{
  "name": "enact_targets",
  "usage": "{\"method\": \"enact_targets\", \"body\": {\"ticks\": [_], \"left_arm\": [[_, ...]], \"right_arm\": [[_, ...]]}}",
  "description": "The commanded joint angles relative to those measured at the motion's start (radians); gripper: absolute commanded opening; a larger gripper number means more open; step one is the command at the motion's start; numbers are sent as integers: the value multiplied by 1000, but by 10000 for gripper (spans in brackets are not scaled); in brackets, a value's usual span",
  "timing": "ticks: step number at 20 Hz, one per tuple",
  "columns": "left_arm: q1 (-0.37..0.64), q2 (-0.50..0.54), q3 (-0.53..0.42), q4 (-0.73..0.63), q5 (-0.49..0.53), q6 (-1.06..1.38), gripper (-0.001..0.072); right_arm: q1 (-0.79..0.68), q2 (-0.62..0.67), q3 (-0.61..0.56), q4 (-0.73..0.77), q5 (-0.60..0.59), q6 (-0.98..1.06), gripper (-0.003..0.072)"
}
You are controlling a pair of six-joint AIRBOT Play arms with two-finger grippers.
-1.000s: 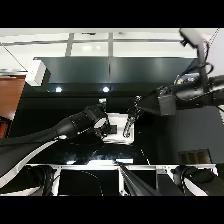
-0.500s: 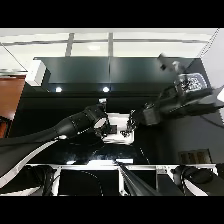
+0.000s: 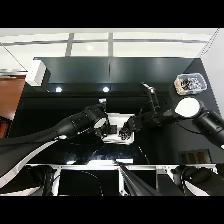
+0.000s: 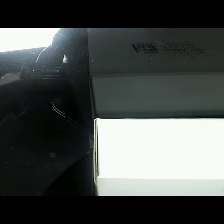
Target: Fold the box and place the chain.
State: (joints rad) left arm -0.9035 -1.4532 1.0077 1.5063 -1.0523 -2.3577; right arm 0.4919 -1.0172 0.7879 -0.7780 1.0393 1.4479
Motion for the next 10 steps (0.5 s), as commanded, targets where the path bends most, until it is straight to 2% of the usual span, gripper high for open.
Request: {"method": "enact_targets", "body": {"ticks": [1, 4, 8, 10], "left_arm": [[0, 1, 0, 0, 1, 0, 28], [0, 1, 0, 0, 4, 0, 28], [0, 1, 0, 0, 4, 0, 28], [0, 1, 0, -1, 23, -5, 28]], "right_arm": [[-16, -15, -10, -67, -12, 63, 349], [-130, 56, 32, -118, 82, 61, 349], [-323, 207, 57, -245, 110, 61, 349], [-373, 225, 57, -294, 143, 59, 349]]}}
